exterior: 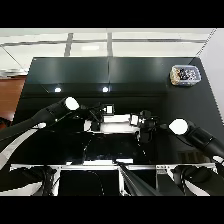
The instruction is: Fold the box and place the chain.
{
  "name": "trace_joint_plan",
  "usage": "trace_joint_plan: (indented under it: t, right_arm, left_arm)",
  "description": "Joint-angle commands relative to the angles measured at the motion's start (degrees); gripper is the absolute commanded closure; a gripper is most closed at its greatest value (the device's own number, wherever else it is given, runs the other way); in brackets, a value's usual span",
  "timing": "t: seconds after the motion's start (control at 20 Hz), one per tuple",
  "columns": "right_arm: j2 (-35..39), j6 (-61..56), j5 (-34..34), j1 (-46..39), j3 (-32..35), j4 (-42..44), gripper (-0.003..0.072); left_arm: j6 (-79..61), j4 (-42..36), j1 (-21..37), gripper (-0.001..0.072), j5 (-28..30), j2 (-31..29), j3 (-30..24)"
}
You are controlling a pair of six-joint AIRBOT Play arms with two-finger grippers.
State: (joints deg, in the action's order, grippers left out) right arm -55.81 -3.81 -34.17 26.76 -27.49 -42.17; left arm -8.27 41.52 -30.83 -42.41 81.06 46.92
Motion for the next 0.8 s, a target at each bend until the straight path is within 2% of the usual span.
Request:
trace_joint_plan:
  t: [0.0, 0.15, 0.4, 0.6, 0.75]
  right_arm:
    - [-0.04, 0.92, 0.15, -3.52, -0.35, 0.07, 0.0000]
    - [-0.04, 1.44, -0.37, -5.25, -0.35, 0.52, 0.0001]
    - [-0.39, 7.76, -1.29, -5.22, -0.35, 7.74, 0.0000]
    - [-4.04, 8.41, -5.68, -5.20, -0.33, 7.89, 0.0001]
    - [-6.93, 16.55, -5.95, -5.22, -0.33, 11.45, 0.0000]
  left_arm:
    - [-0.09, 0.00, 0.00, 0.0684, -0.04, 0.04, 0.02]
    - [-0.07, 0.00, 0.00, 0.0684, -0.04, 0.04, 0.02]
    - [3.04, 0.00, 0.02, 0.0683, -0.17, 0.04, 0.02]
    - [6.75, 0.00, 0.04, 0.0682, -1.16, 0.02, 0.07]
    - [6.75, 0.04, 0.04, 0.0682, -2.40, 0.02, 0.07]
